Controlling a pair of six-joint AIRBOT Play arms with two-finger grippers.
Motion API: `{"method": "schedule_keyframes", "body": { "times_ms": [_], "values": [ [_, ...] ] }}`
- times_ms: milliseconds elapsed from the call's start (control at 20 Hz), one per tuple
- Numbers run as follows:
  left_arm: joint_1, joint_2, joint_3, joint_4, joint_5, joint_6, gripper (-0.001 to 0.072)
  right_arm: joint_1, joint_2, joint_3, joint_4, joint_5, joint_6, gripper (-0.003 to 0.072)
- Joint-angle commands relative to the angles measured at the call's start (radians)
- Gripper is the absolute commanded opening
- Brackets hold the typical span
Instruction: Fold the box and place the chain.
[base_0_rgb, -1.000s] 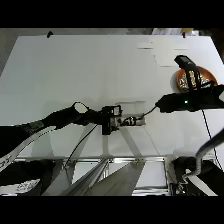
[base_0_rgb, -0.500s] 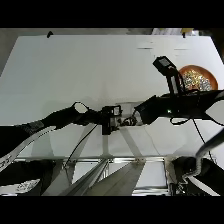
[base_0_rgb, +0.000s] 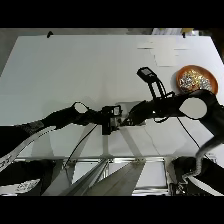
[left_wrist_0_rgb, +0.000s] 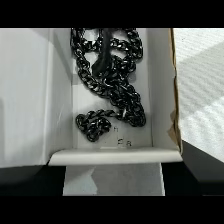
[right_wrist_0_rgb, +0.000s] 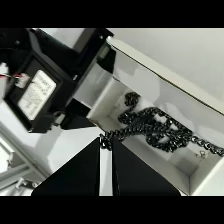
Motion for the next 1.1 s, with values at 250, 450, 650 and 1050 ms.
{"method": "schedule_keyframes", "body": {
  "times_ms": [250, 450, 650, 1050],
  "values": [
    [0.001, 0.0, 0.0, 0.0, 0.0, 0.0, 0.0101, 0.001, -0.082, -0.06, 0.001, -0.065, 0.0, 0.0129],
    [0.001, 0.0, 0.0, 0.0, 0.0, 0.0, 0.0101, -0.003, -0.079, -0.045, -0.003, -0.061, 0.0, 0.0347],
    [0.001, 0.0, 0.0, 0.0, 0.0, 0.0, 0.0101, -0.095, -0.079, 0.04, -0.005, -0.052, 0.0, 0.0193],
    [0.001, 0.0, 0.0, 0.0, 0.0, 0.0, 0.0101, -0.396, -0.082, 0.081, -0.245, -0.044, 0.172, 0.012]
  ]
}}
